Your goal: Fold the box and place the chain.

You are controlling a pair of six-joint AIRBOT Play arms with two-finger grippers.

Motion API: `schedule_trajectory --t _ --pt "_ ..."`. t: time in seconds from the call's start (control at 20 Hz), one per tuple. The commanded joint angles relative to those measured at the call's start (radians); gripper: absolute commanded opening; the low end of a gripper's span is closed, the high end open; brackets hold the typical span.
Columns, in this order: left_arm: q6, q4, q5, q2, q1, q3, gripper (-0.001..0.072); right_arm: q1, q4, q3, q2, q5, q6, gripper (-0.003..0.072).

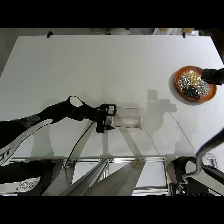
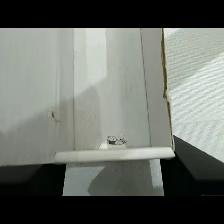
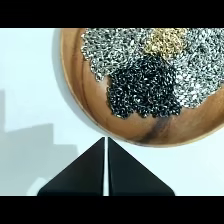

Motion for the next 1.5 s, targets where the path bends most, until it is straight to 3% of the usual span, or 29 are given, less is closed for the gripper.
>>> schedule_trajectory --t 0.0,0.05,0.2,0.5,0.8,1.05,1.15,1.2,1.45 --pt "0.000 0.000 0.000 0.000 0.001 0.000 0.0272 0.008 -0.008 0.000 -0.027 -0.045 -0.008 0.0150" --pt "0.000 0.000 0.000 0.000 0.001 0.000 0.0272 0.008 -0.017 0.000 -0.069 -0.074 -0.008 0.0204" --pt "0.000 0.000 0.000 0.000 0.001 0.000 0.0272 0.008 -0.074 0.000 -0.201 -0.127 -0.008 0.0260" --pt "0.000 0.000 0.000 0.000 0.001 0.000 0.0272 0.008 -0.147 0.000 -0.344 -0.260 -0.008 0.0258" --pt "0.000 0.000 0.000 0.000 0.001 0.000 0.0272 0.008 -0.164 0.000 -0.423 -0.264 -0.008 0.0256" --pt "0.000 0.000 0.000 0.000 0.001 0.000 0.0272 0.008 -0.168 0.000 -0.428 -0.270 -0.008 0.0195" --pt "0.000 0.000 0.000 0.000 0.001 0.000 0.0272 0.008 -0.168 0.001 -0.427 -0.259 -0.008 0.0107" --pt "0.000 0.000 0.000 0.000 0.001 0.000 0.0272 0.008 -0.168 0.001 -0.425 -0.239 -0.008 0.0010" --pt "0.000 0.000 0.000 0.000 0.001 0.000 0.0272 0.008 -0.168 0.001 -0.335 -0.168 -0.009 0.0009"
